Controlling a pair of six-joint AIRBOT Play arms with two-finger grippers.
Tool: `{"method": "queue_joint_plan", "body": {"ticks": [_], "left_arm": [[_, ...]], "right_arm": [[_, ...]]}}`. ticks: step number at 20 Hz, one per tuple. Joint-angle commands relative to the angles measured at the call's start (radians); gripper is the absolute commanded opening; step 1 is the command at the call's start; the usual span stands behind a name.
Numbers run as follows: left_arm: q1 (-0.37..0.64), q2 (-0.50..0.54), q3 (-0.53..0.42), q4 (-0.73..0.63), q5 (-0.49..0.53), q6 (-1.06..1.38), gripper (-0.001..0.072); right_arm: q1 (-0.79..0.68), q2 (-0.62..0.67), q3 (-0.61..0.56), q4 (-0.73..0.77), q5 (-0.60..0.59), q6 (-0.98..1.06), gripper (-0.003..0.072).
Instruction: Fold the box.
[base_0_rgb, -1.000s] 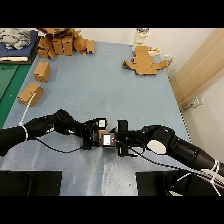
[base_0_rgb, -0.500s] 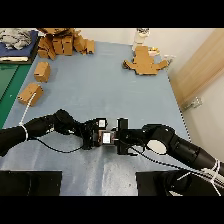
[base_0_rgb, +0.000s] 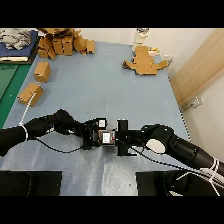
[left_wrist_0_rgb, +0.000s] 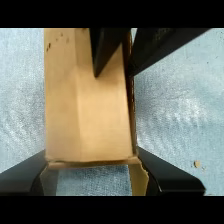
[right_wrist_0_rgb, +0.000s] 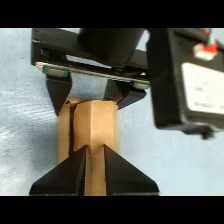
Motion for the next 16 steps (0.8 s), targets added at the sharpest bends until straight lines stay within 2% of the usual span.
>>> {"method": "queue_joint_plan", "body": {"ticks": [1, 4, 5, 6, 7, 11, 12, 15, 16], "left_arm": [[0.0, 0.0, 0.001, 0.0, 0.0, 0.0, 0.047], [0.0, 0.0, 0.001, 0.0, 0.0, 0.0, 0.047], [0.0, 0.0, 0.001, 0.0, 0.0, 0.0, 0.047], [0.0, 0.0, 0.001, 0.0, 0.0, 0.0, 0.047], [0.0, 0.0, 0.001, 0.0, 0.0, 0.0, 0.047], [0.0, 0.0, 0.001, 0.0, 0.0, 0.0, 0.047], [0.0, 0.0, 0.001, 0.0, 0.0, 0.0, 0.047], [0.0, 0.0, 0.001, 0.0, 0.0, 0.0, 0.047], [0.0, 0.0, 0.001, 0.0, 0.0, 0.0, 0.047]], "right_arm": [[0.001, -0.023, 0.001, 0.066, 0.037, 0.0, 0.0161], [0.011, -0.026, 0.001, 0.086, 0.05, 0.001, 0.0166], [0.011, -0.024, 0.001, 0.086, 0.055, 0.019, 0.0189], [0.011, -0.026, 0.001, 0.085, 0.066, 0.063, 0.0349], [0.011, -0.029, 0.001, 0.085, 0.08, 0.098, 0.0386], [0.01, -0.007, 0.002, 0.08, 0.114, 0.239, 0.038], [0.01, 0.026, 0.005, 0.06, 0.125, 0.356, 0.0349], [-0.007, 0.178, -0.001, -0.023, 0.154, 0.743, 0.0153], [-0.018, 0.243, -0.016, -0.033, 0.137, 0.868, 0.0009]]}}
